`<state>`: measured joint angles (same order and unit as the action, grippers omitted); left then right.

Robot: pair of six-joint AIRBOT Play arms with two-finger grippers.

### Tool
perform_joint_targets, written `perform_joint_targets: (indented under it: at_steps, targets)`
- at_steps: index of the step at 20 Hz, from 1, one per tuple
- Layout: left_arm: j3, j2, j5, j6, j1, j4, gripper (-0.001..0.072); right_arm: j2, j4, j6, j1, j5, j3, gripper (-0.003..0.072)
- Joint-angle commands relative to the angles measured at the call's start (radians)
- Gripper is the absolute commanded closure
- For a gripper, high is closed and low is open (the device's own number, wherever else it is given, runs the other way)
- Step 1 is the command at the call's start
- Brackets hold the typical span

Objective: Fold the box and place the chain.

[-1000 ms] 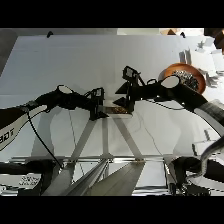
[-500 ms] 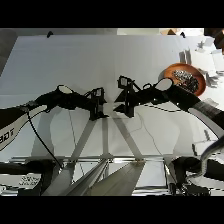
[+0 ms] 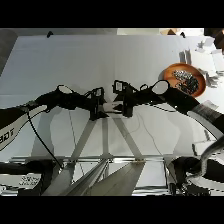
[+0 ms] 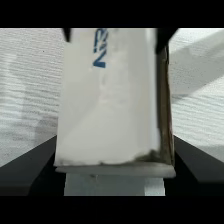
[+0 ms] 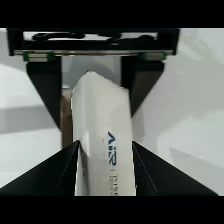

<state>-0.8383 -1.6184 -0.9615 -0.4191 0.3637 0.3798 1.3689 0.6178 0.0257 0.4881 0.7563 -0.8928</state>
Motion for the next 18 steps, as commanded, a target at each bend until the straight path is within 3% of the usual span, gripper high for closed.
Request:
perform_joint_targets:
  at_steps: [1,10,12,16,17,18]
  targets:
    - [0.0,0.0,0.0,-0.002,-0.001,0.001,0.0432,-0.011,0.042,-0.002,0.011,-0.063,0.006,0.034]
    - [0.0,0.0,0.0,-0.002,-0.001,0.001,0.0432,-0.008,0.036,-0.003,0.041,-0.061,0.046,0.0337]
    - [0.0,0.0,0.0,-0.002,0.0,0.001,0.0432,-0.008,0.031,-0.003,0.051,-0.057,0.046,0.0224]
    - [0.0,0.0,0.0,-0.002,0.0,0.001,0.0432,-0.008,0.025,-0.003,0.051,0.018,0.046,0.0188]
    - [0.0,0.0,0.0,-0.002,-0.001,0.001,0.0432,-0.01,0.024,-0.003,0.051,0.04,0.045,0.0164]
    - [0.0,0.0,0.0,-0.002,-0.001,0.001,0.0432,-0.015,0.021,-0.003,0.051,0.053,0.045,0.0089]
